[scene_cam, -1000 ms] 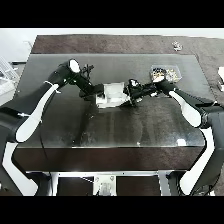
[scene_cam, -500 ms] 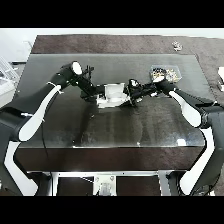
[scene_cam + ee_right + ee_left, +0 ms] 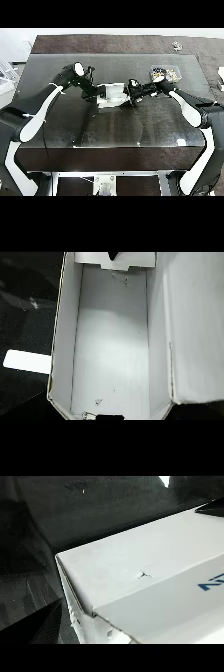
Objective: Fold the box and place the chain.
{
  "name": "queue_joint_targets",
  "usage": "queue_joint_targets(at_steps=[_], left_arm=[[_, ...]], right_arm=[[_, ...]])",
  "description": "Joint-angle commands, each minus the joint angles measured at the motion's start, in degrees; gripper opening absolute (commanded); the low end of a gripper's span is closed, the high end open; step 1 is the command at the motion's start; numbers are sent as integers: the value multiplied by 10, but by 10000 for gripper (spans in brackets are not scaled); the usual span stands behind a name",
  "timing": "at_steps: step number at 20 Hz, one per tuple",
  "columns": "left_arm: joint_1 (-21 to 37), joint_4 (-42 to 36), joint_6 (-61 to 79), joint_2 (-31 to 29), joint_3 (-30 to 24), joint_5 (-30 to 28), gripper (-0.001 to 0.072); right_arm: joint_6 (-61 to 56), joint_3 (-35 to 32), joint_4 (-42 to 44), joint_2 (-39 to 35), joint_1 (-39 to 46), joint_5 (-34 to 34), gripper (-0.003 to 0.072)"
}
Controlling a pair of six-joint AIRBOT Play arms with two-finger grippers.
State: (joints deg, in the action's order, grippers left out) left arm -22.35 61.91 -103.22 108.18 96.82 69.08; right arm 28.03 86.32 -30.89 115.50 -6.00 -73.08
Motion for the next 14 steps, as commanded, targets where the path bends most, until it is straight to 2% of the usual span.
queue_joint_targets(at_steps=[1,14], left_arm=[[-2,7,-3,0,0,-2,588],[-17,39,-1,10,23,9,588]], right_arm=[[0,0,0,0,0,0,581],[0,0,0,0,0,0,581]])
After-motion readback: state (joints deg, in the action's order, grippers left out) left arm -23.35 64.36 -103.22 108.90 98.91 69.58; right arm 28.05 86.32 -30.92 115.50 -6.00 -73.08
